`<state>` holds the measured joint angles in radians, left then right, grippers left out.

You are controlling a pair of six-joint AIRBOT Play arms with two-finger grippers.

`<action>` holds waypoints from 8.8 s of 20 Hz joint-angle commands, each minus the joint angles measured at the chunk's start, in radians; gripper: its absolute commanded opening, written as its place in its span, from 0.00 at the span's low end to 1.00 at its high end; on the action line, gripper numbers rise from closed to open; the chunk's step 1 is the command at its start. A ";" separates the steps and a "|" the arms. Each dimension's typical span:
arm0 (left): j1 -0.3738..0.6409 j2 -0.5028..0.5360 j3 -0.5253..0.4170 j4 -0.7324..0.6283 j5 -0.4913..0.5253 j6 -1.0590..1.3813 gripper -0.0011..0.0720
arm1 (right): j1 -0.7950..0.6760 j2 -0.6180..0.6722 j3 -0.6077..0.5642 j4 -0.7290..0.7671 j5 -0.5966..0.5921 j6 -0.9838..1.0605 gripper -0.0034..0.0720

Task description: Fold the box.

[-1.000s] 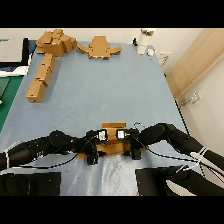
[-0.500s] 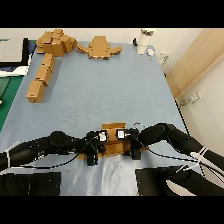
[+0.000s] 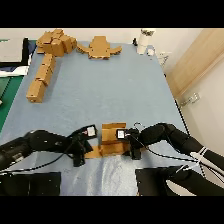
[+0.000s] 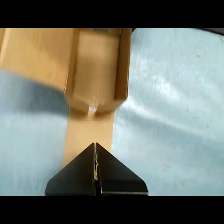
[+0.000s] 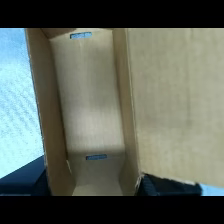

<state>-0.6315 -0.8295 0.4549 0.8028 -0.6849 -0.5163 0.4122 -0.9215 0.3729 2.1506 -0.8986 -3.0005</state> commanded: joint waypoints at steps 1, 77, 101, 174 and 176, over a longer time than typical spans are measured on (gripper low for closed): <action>0.098 0.164 -0.001 0.180 -0.215 -0.446 0.03 | 0.001 0.000 0.000 0.000 0.000 0.000 0.78; -0.314 -0.406 0.490 0.631 -0.222 -1.902 0.75 | 0.001 0.000 0.000 0.000 0.000 0.000 0.78; -0.390 -0.679 0.718 0.690 -0.381 -2.009 0.75 | 0.001 0.000 0.000 0.000 0.000 0.000 0.78; 0.311 -0.587 0.611 0.096 -0.509 0.013 0.02 | 0.001 0.000 0.000 0.000 0.000 0.000 0.78; 0.328 -0.519 0.482 -0.023 -0.360 0.222 0.02 | 0.001 0.000 0.000 0.000 0.000 0.000 0.78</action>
<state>-0.3325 -1.4158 1.0695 0.9169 -1.2476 -0.5919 0.4133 -0.9222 0.3733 2.1502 -0.8986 -3.0009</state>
